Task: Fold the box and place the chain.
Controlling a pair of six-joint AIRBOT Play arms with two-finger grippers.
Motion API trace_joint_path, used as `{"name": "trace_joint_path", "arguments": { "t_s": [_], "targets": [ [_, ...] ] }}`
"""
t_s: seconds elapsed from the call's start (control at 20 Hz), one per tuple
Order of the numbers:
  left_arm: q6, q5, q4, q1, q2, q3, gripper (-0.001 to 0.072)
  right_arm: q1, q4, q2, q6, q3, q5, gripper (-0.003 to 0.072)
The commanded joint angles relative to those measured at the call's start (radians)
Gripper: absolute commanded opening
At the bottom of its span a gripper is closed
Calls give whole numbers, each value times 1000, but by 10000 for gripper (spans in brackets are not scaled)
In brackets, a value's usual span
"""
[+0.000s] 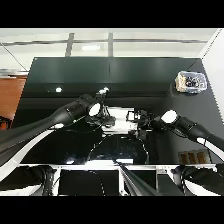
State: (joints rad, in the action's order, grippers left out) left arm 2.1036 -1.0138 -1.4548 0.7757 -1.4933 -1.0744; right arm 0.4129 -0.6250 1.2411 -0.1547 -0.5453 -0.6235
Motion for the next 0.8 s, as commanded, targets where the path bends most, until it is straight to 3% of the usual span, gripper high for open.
{"name": "trace_joint_path", "arguments": {
  "t_s": [0.0,0.2,0.25,0.3,0.35,0.45,0.65,0.75],
  "targets": [
    [52,-55,-31,5,-48,-56,474,1,-5,1,0,0,1,462],
    [76,-132,-30,8,-87,-76,451,1,-4,1,0,0,0,462],
    [79,-127,-27,8,-86,-78,285,1,-4,1,0,0,0,462],
    [79,-117,-27,9,-86,-83,225,1,-4,1,0,0,0,462],
    [79,-110,-25,9,-87,-90,220,1,-4,1,0,0,0,462],
    [77,-106,-25,8,-87,-102,28,1,-4,1,0,0,0,462],
    [77,-103,-21,8,-87,-106,51,1,-4,1,0,0,0,462],
    [77,-102,-21,8,-87,-106,389,1,-4,1,0,0,0,462]
  ]
}}
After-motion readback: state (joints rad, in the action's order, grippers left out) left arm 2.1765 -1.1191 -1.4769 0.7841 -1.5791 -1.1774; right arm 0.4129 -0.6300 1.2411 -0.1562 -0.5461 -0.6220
